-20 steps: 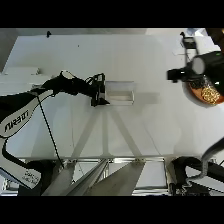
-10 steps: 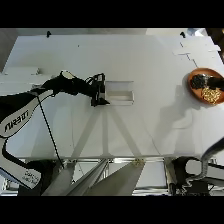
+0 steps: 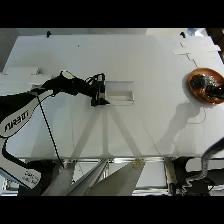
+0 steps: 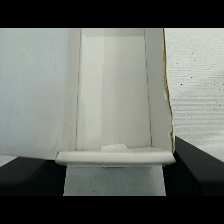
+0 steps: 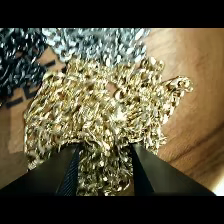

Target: Fold the box and place the chain.

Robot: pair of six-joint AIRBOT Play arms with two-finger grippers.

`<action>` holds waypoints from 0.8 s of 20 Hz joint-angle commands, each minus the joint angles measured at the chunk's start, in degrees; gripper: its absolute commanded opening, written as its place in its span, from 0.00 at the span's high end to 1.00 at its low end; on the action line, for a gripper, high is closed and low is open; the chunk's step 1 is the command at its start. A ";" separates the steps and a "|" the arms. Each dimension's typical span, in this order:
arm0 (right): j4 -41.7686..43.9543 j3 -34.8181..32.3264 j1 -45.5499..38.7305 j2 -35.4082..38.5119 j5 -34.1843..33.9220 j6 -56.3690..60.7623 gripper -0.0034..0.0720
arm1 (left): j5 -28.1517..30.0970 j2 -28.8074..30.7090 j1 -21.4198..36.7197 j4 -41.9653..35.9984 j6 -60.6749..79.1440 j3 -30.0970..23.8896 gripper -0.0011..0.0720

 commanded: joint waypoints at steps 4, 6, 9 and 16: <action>4.79 -0.04 -0.15 -0.94 3.69 -3.76 0.94 | 0.02 0.02 -0.02 0.00 0.02 0.02 0.69; 6.36 -0.04 -0.15 0.46 5.20 -4.72 0.94 | 0.00 0.02 -0.02 0.00 0.02 0.02 0.69; 7.32 -0.04 0.57 5.35 6.36 -4.81 0.94 | 0.02 0.02 -0.02 0.02 0.02 0.02 0.69; 7.93 -0.04 4.94 19.63 14.78 -9.22 0.94 | 0.02 0.02 -0.02 0.02 0.02 0.02 0.69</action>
